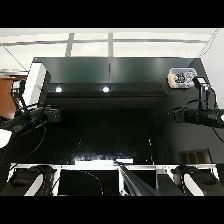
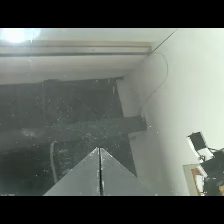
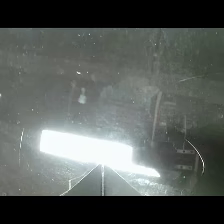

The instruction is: Fold the box and place the chain.

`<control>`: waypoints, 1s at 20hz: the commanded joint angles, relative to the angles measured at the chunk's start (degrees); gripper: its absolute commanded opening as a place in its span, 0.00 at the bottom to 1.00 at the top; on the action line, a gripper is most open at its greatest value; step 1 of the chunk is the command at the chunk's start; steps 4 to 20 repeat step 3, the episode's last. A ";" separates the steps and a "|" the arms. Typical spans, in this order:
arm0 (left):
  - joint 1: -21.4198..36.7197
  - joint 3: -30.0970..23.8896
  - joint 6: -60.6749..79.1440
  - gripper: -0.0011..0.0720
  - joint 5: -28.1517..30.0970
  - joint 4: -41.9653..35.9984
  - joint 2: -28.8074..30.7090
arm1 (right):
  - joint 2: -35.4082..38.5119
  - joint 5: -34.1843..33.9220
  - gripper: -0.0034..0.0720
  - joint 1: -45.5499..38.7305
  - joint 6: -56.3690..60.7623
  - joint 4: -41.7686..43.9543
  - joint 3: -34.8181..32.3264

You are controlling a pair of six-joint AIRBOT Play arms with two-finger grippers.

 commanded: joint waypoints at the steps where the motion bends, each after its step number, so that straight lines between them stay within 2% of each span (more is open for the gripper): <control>1: -0.02 -0.11 0.04 0.05 0.22 -0.02 0.13 | 0.02 -0.02 0.07 0.02 -0.04 -0.11 0.00; 20: -0.02 -0.11 0.04 0.05 0.22 0.00 0.13 | 0.02 0.00 0.07 0.02 -0.04 -0.11 0.00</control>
